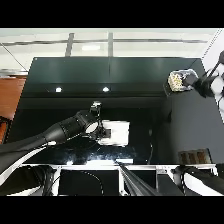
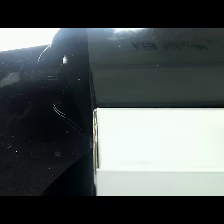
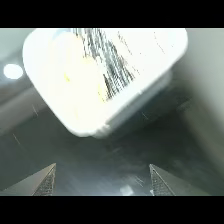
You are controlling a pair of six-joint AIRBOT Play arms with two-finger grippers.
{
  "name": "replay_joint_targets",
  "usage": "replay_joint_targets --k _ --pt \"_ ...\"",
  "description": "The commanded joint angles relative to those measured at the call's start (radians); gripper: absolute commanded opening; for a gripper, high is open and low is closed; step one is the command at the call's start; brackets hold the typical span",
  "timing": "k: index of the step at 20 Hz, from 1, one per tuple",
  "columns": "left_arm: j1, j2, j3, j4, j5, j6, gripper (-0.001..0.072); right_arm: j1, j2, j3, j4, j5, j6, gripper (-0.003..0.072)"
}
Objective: Fold the box and place the chain.
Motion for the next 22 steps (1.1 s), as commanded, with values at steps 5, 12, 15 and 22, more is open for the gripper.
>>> replay_joint_targets --k 5,12,15,22 --pt "0.001 0.001 0.000 0.002 -0.002 0.001 0.0035 -0.097 -0.424 0.439 0.285 0.157 0.078 0.0648" --pt "0.001 0.001 0.000 0.005 -0.002 0.001 0.0035 -0.096 -0.525 0.457 0.284 0.123 0.140 0.0648" --pt "0.001 0.001 0.000 0.005 -0.002 0.001 0.0035 -0.096 -0.550 0.457 0.315 0.080 0.145 0.0648" --pt "0.001 0.001 0.000 0.005 -0.001 0.001 0.0035 -0.093 -0.597 0.457 0.338 0.041 0.145 0.0647"
